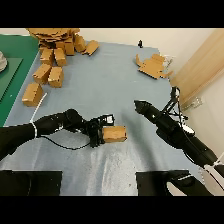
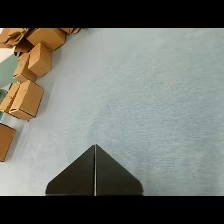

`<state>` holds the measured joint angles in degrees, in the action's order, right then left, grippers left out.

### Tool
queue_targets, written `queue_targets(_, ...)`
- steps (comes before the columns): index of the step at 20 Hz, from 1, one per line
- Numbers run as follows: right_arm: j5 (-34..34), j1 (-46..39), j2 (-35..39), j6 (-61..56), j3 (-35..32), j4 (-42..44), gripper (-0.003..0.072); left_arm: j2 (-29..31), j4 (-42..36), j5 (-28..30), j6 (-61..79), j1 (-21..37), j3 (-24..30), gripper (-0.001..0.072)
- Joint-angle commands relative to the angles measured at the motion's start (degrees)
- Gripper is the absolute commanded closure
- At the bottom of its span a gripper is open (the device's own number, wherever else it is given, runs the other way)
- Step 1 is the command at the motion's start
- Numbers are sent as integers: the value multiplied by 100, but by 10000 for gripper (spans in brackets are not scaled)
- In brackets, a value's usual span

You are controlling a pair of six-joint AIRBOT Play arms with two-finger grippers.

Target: Fold the box.

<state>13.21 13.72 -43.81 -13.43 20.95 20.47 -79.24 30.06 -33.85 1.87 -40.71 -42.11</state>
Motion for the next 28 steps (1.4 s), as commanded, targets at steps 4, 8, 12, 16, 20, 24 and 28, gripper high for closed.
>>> queue_targets(4,26,-2,-33,0,9,-15,681,291,-179,20,-776,20,-317,306)
queue_targets(8,35,-2,-155,-2,9,-15,681,682,-164,699,-1613,302,-365,306)
queue_targets(12,96,-2,-190,-2,9,-15,681,739,876,1091,-3038,1255,-365,305)
queue_targets(16,201,-2,-190,0,9,-20,681,739,2426,883,-4752,2719,-365,306)
queue_targets(20,247,-2,-190,0,9,-35,681,739,2575,673,-5351,4061,-365,306)
queue_targets(24,286,-2,-190,-2,9,-33,681,739,2575,621,-5405,4701,-365,305)
queue_targets(28,299,-2,-190,-2,11,-33,681,732,2782,686,-5403,4760,-365,306)
